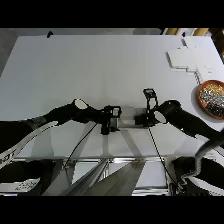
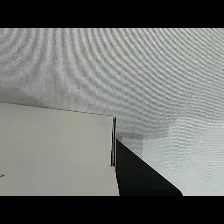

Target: Fold the box and place the chain.

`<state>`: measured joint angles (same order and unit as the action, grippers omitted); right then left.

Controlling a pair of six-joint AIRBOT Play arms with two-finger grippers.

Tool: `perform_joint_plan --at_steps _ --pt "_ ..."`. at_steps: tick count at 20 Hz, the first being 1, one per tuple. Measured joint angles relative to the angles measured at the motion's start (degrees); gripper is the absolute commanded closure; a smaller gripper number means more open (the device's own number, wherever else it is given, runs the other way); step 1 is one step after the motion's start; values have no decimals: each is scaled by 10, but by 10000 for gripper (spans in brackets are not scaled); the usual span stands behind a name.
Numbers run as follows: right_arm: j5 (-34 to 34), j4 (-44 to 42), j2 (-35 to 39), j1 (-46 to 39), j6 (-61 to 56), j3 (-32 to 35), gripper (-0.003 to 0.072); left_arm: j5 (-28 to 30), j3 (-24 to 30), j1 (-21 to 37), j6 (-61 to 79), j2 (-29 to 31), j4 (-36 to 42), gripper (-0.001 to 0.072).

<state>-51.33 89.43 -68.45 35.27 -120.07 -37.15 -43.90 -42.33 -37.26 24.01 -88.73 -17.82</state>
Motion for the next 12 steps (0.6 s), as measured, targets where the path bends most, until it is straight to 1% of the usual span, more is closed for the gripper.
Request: perform_joint_plan --at_steps 1,2,3,5,9,12 --pt "-4 0 2 0 7 0 498 0 0 0 3 0 -2 501" --pt "-11 0 6 0 12 0 495 -1 0 0 3 0 -3 501" --pt "-11 0 11 0 19 0 467 -1 0 0 3 0 -2 501" --pt "-17 2 30 0 42 0 329 -1 0 0 2 0 -2 501" --pt "-52 5 94 0 127 0 324 -1 0 0 0 0 -2 501" --pt "-76 20 166 0 183 0 326 -1 0 0 0 0 -2 501"
